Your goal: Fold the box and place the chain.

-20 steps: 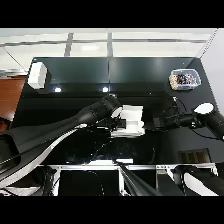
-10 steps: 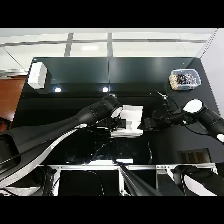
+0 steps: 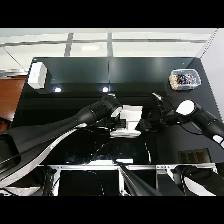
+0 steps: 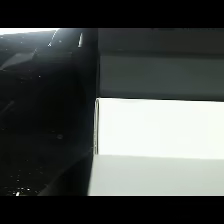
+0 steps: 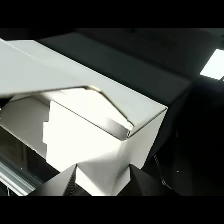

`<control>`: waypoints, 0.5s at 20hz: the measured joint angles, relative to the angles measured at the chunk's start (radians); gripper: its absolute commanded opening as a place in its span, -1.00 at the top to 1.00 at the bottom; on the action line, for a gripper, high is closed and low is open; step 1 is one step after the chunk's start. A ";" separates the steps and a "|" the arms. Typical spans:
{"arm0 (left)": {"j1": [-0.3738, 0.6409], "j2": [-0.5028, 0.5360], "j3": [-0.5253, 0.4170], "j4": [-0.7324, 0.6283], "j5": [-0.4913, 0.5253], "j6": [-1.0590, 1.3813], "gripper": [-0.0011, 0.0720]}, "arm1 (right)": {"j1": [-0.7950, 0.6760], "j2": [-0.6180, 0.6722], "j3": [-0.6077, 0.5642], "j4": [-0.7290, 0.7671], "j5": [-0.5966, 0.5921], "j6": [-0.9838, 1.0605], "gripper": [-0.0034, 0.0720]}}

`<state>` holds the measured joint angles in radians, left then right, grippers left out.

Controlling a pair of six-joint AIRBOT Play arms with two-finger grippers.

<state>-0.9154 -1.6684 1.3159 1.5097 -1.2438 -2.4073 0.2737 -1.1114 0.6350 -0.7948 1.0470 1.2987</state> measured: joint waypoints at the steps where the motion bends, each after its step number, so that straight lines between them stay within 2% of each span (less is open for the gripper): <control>1: 0.000 0.000 0.000 0.000 -0.002 0.000 0.89 | 0.016 0.000 0.001 -0.014 -0.011 0.027 -0.03; 10: 0.000 0.000 0.000 -0.004 0.011 -0.003 0.89 | 0.127 -0.048 0.074 -0.211 -0.053 0.292 -0.03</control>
